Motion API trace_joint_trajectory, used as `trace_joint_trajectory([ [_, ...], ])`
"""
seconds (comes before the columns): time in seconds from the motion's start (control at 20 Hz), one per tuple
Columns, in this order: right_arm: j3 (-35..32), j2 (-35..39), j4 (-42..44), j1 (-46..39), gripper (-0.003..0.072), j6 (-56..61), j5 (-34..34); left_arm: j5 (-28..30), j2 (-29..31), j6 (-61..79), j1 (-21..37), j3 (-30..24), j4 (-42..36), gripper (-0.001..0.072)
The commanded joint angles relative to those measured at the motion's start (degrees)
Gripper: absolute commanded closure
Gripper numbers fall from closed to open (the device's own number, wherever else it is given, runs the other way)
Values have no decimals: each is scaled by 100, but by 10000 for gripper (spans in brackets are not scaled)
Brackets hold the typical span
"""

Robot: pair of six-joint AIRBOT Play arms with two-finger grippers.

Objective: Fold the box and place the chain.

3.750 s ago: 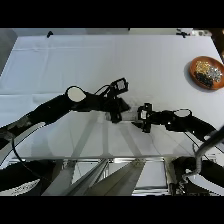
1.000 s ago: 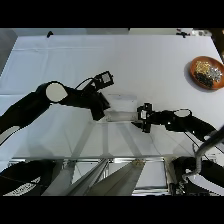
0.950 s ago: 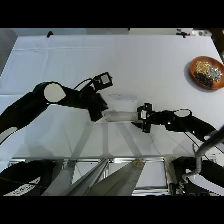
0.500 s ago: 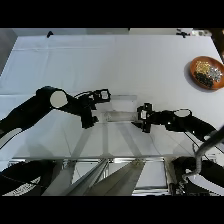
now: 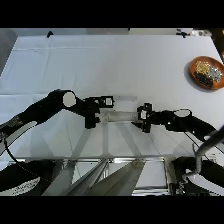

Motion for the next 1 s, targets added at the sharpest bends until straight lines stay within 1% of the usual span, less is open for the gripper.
trace_joint_trajectory([
  [0.0,-2,-2,2,4,348,2,2,125,-72,431,0,-2,-96,299],
  [0.15,-2,-2,2,4,348,2,0,343,-72,485,0,-2,-199,296],
  [0.25,-2,-2,2,4,348,2,0,485,-72,485,0,-2,-509,298],
  [0.35,-2,-2,0,4,348,2,0,492,-74,485,0,-2,-748,300],
  [0.4,-2,-2,2,4,348,2,0,448,-74,485,0,-2,-804,309],
  [0.45,-2,-2,2,4,348,2,0,363,-74,492,-13,-2,-809,342],
  [0.55,-2,-2,0,4,348,2,0,260,-79,492,-50,-2,-802,376],
  [0.7,-2,-2,2,4,348,2,0,245,-151,490,-175,-2,-802,380],
  [0.75,-2,-2,2,4,348,2,0,234,-208,490,-219,-2,-802,403],
  [0.8,-2,-2,0,4,348,2,0,229,-260,490,-254,-2,-807,451],
  [0.95,-2,-2,2,4,348,2,0,267,-393,494,-291,-2,-839,456],
])
